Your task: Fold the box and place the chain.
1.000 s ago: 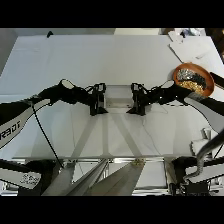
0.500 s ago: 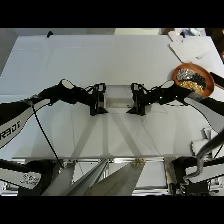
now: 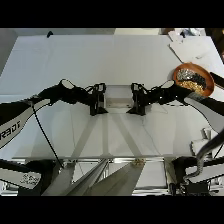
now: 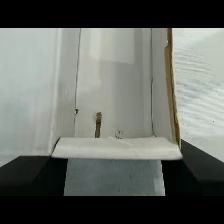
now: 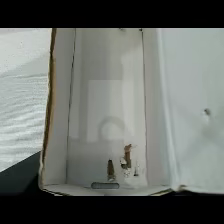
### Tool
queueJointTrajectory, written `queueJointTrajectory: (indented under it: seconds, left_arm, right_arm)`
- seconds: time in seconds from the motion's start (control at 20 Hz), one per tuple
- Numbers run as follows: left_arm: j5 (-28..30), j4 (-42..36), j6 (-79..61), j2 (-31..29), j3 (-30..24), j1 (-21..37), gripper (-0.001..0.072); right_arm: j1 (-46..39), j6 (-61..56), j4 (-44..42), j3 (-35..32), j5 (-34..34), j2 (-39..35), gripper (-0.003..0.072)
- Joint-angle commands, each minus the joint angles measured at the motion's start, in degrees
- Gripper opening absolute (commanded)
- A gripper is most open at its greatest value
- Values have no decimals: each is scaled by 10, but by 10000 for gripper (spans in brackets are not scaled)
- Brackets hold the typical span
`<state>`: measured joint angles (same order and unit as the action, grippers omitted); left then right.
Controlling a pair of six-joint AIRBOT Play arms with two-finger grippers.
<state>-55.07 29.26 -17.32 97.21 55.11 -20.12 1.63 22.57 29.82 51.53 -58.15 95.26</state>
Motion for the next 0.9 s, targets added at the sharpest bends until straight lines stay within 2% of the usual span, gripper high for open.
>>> queueJointTrajectory:
  seconds: [0.0,0.15,0.3,0.6,0.75,0.8,0.85]
  left_arm:
    - [0,0,0,0,0,0,254]
    - [0,0,0,0,0,0,254]
    - [0,0,0,0,0,0,254]
    - [0,0,0,0,0,0,254]
    - [0,0,0,0,0,0,254]
    - [0,0,0,0,0,0,254]
    - [0,0,0,0,0,0,254]
  right_arm:
    - [0,0,-8,0,7,-1,704]
    - [0,-1,-1,0,6,-23,700]
    - [0,-15,31,0,9,-75,694]
    - [0,-189,229,0,21,-203,679]
    - [0,-264,266,0,-5,-245,674]
    - [0,-277,263,0,-14,-253,600]
    - [0,-282,252,0,-24,-256,422]
